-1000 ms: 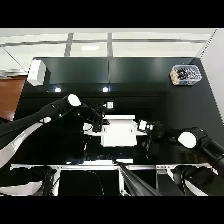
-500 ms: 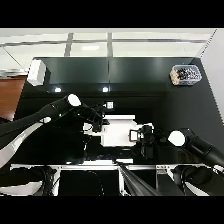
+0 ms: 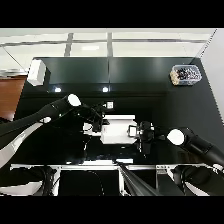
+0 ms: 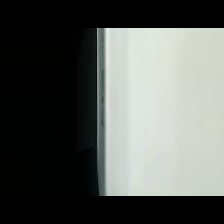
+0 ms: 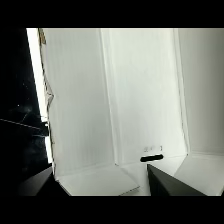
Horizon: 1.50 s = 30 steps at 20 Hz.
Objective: Fold the box and place the chain.
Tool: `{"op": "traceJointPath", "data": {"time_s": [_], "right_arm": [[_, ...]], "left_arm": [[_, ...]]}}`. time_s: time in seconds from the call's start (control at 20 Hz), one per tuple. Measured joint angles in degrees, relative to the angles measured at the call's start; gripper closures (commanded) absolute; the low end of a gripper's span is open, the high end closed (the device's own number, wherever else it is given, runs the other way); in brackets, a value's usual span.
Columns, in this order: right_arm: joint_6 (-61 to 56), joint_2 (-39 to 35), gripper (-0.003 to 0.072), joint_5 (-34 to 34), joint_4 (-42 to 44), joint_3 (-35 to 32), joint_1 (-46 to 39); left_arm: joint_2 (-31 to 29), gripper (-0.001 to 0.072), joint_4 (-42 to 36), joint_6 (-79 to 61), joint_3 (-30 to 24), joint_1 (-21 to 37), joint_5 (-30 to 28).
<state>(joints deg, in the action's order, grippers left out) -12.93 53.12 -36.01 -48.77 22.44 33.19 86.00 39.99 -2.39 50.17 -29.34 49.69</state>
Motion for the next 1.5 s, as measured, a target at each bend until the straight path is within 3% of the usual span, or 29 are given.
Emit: {"op": "traceJointPath", "data": {"time_s": [1.0,1.35,1.5], "right_arm": [[-1.86,0.09,0.0048,-1.77,0.20,6.82,-8.39],[-0.90,0.98,0.0049,-13.68,-4.85,5.38,-8.90],[-0.17,1.70,0.0048,-14.08,-5.53,4.15,-6.36]], "left_arm": [[0.00,0.0685,-0.02,0.00,0.00,0.00,-0.04],[0.00,0.0685,-0.02,0.00,-0.02,0.00,-0.09],[0.00,0.0685,-0.02,0.00,0.00,0.00,-0.09]]}}
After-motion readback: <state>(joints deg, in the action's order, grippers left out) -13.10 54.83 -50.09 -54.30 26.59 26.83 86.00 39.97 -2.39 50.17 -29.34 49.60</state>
